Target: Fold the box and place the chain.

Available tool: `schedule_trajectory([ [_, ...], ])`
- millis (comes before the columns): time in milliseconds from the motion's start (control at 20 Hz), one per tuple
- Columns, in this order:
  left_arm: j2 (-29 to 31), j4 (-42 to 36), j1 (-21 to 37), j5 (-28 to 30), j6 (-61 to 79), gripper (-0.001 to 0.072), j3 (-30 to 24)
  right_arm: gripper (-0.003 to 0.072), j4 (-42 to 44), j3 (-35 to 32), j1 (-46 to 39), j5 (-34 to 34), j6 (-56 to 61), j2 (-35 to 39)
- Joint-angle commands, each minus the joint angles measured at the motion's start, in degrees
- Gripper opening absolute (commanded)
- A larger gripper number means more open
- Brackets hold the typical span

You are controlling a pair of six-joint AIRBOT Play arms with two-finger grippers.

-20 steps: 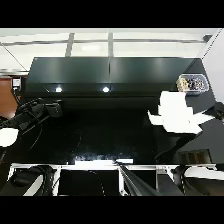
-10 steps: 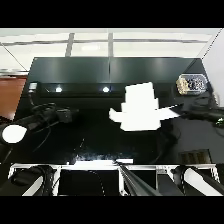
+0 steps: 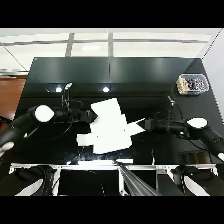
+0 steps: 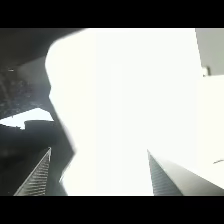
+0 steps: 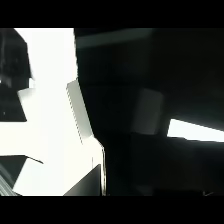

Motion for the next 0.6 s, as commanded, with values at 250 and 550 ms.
schedule_trajectory([
  [250, -15.54, -18.49, 17.51, -27.71, 19.89, 0.0709, 4.59, 0.0016, 0.85, -0.46, 5.7, -4.55, 0.02, 0.24],
  [550, -20.02, -18.36, 13.84, -28.41, 22.97, 0.0709, 4.61, 0.0015, 0.85, -0.46, 5.7, -4.83, 0.0, 0.24],
])
